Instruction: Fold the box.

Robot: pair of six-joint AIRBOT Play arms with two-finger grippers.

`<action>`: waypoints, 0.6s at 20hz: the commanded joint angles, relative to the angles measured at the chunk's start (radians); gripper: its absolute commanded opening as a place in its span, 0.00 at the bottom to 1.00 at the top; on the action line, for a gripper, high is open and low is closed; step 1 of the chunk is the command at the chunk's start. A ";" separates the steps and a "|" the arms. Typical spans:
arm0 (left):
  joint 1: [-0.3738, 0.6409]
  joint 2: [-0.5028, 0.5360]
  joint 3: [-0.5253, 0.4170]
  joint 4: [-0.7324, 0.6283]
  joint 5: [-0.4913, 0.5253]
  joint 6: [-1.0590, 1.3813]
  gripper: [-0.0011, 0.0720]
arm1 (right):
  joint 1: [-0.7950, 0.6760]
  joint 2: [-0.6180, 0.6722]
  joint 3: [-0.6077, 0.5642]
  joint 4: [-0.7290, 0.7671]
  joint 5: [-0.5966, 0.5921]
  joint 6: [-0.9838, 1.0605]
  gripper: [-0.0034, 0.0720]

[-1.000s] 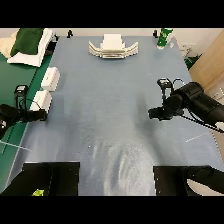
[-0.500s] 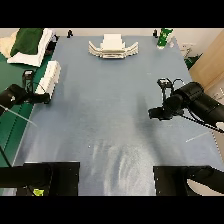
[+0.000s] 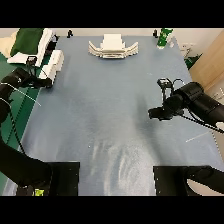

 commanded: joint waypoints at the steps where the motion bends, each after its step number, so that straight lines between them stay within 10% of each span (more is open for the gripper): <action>1: -0.014 -0.066 0.074 -0.005 -0.019 0.000 0.66 | 0.000 0.000 0.001 0.000 0.000 0.000 0.07; 12: -0.021 -0.076 0.074 0.001 0.002 0.010 0.66 | 0.000 0.000 0.001 0.000 0.000 0.000 0.07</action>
